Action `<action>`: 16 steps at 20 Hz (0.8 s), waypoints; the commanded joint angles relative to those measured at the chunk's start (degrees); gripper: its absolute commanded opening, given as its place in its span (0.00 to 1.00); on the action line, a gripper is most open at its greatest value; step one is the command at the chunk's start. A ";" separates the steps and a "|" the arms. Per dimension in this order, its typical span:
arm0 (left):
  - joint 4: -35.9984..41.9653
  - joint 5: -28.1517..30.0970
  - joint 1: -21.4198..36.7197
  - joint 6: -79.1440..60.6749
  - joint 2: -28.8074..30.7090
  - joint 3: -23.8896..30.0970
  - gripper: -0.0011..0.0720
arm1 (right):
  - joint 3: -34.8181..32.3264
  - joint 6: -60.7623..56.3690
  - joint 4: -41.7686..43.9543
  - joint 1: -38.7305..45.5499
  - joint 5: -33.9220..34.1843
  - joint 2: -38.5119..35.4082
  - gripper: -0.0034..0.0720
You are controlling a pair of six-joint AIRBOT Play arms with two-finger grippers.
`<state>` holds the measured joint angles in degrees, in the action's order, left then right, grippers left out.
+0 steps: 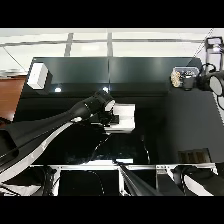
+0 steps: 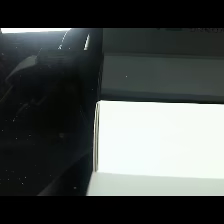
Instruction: Fold the box and place the chain.
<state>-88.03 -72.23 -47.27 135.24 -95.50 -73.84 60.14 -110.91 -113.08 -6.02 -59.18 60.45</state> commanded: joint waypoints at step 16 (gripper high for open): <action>0.20 0.00 1.36 0.00 -0.04 -0.04 0.05 | 52.65 -3.76 26.27 19.96 -11.63 54.75 0.75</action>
<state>-87.92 -72.23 -45.95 135.26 -95.50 -73.84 109.06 -113.43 -88.31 13.26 -68.75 111.18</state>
